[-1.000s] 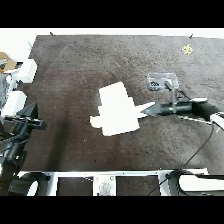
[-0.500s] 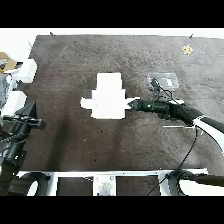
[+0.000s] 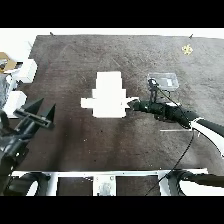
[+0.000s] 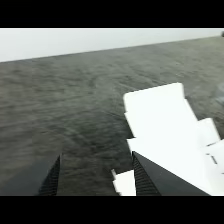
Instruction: Fold the box and place the chain.
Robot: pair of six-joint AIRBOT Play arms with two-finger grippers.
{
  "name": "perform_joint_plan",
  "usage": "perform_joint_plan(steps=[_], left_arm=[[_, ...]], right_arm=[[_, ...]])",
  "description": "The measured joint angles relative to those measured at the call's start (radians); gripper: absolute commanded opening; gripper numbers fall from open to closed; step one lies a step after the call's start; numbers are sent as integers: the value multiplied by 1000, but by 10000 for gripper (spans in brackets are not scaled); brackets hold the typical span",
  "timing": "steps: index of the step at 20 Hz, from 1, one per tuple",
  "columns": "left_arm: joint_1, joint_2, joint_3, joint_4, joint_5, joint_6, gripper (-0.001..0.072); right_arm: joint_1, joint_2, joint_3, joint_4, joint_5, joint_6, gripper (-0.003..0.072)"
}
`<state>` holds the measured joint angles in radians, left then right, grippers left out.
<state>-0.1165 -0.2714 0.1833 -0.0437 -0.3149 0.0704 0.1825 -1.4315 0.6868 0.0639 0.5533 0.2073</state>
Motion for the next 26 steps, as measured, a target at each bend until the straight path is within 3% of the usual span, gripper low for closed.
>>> perform_joint_plan(steps=[7,10,15,17,20,23,26], left_arm=[[0,-654,410,38,-256,-61,484],[1,-980,686,204,-406,-223,485],[0,-1434,1209,496,-772,-505,485],[0,-1558,1386,584,-884,-596,486],[0,-1683,1571,663,-972,-684,485],[0,-1758,1665,688,-1014,-723,485],[0,-1815,1701,631,-1073,-735,484]], right_arm=[[3,0,-15,88,5,-132,1],[3,0,-16,98,6,-164,2],[3,0,-16,95,-5,-188,2],[3,0,-16,93,-7,-192,1],[3,0,-16,92,-9,-198,1],[3,0,-16,90,-11,-208,2],[3,0,-16,91,-11,-212,2]])
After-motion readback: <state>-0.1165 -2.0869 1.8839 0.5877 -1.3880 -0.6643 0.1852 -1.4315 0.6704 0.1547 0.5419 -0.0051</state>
